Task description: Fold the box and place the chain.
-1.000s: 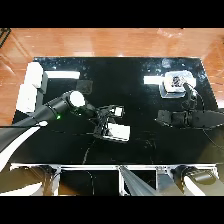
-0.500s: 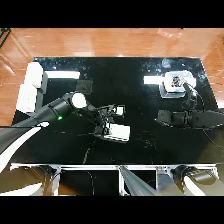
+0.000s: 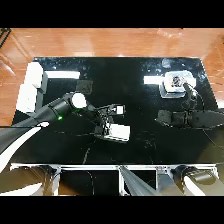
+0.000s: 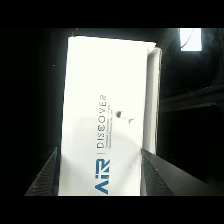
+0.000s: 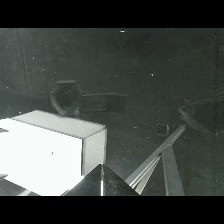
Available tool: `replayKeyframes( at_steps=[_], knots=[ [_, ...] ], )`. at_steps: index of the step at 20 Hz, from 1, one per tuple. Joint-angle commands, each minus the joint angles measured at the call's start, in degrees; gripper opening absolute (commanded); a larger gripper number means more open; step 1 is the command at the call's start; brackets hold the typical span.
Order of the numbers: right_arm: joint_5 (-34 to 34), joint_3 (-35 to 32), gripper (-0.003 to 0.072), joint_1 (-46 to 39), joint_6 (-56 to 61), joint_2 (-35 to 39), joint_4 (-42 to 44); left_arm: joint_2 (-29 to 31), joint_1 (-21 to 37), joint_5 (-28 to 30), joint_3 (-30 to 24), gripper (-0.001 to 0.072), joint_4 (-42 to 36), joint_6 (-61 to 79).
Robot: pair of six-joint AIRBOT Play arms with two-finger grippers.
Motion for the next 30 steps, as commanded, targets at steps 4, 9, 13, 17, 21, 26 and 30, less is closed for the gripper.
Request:
replayKeyframes(
  at_steps=[4, 9, 13, 17, 21, 26, 30],
  knots=[
    [0.0, 0.0, 0.0024, 0.0, 0.0, 0.0, 0.0, 0.0, 0.0, -0.5, 0.0, 0.0638, 0.0, -0.5],
    [0.0, 0.0, 0.0024, 0.0, 0.0, 0.0, 0.0, -0.1, -0.9, -0.1, 0.0, 0.0638, 0.1, -0.6],
    [0.2, 0.0, 0.0024, 0.0, 0.0, 0.0, -0.2, -0.2, -1.2, 0.7, 0.0, 0.0636, 0.2, -0.6],
    [0.2, 0.0, 0.0024, 0.0, 0.0, 0.0, -0.2, -1.2, -1.2, 1.0, 0.0, 0.0635, 0.2, -2.5],
    [0.4, 0.0, 0.0024, 0.0, 0.0, 0.0, -0.2, -1.2, -1.5, 1.4, -0.4, 0.0628, 2.1, -4.0],
    [1.1, 0.0, 0.0024, 0.0, 0.0, 0.0, -0.4, -1.2, -3.6, 1.5, -0.6, 0.0458, 4.9, -7.1],
    [1.2, 0.0, 0.0024, 0.0, -0.4, 0.0, -0.4, -0.2, -4.3, -0.9, 0.1, 0.0020, 6.5, -13.5]
  ],
)
